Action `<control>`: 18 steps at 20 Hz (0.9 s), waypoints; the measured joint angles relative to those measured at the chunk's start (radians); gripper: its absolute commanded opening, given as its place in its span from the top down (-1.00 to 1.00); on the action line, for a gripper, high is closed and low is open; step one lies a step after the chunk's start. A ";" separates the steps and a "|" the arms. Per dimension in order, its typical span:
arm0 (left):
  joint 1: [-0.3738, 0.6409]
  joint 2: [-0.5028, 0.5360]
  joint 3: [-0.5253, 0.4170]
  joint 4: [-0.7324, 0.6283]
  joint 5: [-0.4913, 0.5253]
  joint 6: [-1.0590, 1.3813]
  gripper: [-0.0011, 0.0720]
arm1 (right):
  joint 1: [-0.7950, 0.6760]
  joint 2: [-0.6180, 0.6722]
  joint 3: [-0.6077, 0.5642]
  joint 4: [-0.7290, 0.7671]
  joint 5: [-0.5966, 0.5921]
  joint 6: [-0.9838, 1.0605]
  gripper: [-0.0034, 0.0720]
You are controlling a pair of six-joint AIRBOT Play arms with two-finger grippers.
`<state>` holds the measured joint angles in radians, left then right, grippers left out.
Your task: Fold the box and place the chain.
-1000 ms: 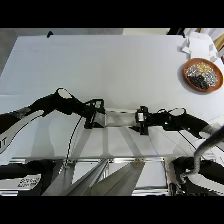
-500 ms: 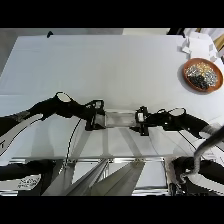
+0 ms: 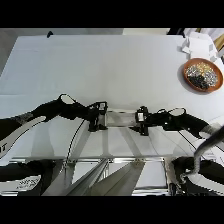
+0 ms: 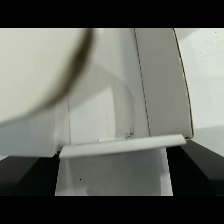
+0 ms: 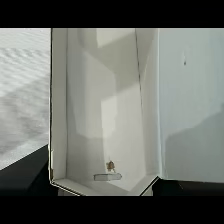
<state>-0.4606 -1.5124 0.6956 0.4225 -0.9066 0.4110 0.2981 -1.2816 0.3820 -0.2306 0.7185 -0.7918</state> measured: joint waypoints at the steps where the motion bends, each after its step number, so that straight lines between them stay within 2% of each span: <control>1: -0.001 0.000 0.000 -0.004 0.003 -0.001 -0.94 | 0.000 0.000 0.000 0.000 0.000 0.000 0.02; 5: -0.014 0.000 0.000 -0.019 0.036 -0.022 -0.88 | 0.000 0.000 0.000 0.003 -0.003 -0.001 0.02; 6: -0.019 0.000 0.000 -0.022 0.042 -0.026 -0.59 | 0.000 0.000 0.000 0.003 -0.003 -0.001 0.02; 7: -0.023 -0.001 0.000 -0.025 0.051 -0.027 -0.21 | 0.000 0.000 0.000 0.002 -0.003 -0.002 0.02; 8: -0.027 -0.002 0.000 -0.026 0.052 -0.030 0.06 | 0.000 0.000 0.000 0.002 -0.002 -0.002 0.02; 9: -0.031 -0.003 0.000 -0.025 0.051 -0.031 0.27 | -0.001 0.000 0.000 0.001 -0.002 -0.002 0.02; 11: -0.040 -0.004 0.000 -0.018 0.051 -0.035 0.43 | -0.001 0.000 0.000 0.000 -0.001 -0.002 0.02; 18: -0.053 -0.006 0.000 0.001 0.046 -0.038 0.41 | -0.001 0.001 0.000 -0.001 0.000 -0.002 0.02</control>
<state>-0.5133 -1.5188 0.6960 0.4232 -0.8604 0.3729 0.2970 -1.2808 0.3824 -0.2317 0.7185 -0.7940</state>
